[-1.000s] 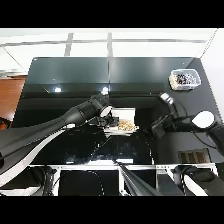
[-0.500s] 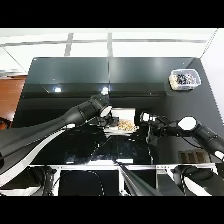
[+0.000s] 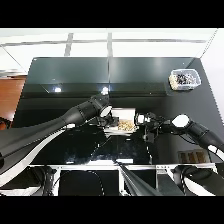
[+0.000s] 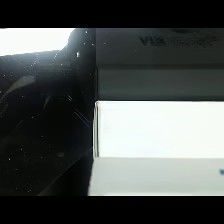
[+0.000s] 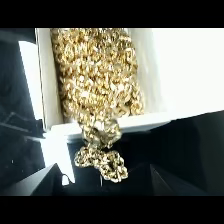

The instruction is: Fold the box and place the chain.

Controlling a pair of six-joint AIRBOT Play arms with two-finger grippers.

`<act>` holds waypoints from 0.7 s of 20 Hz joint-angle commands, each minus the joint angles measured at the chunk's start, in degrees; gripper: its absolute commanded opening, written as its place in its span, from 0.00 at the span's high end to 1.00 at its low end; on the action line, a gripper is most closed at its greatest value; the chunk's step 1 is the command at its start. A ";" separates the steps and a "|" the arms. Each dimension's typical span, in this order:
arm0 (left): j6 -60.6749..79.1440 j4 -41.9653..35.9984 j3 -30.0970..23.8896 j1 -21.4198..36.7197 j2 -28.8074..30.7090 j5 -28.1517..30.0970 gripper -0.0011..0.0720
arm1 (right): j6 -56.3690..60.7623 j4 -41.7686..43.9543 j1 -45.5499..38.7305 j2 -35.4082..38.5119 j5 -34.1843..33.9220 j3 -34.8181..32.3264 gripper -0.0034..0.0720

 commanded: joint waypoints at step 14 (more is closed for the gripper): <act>0.02 0.02 -0.04 0.00 -0.02 0.00 0.95 | 32.39 -11.06 0.33 5.55 1.90 1.31 0.93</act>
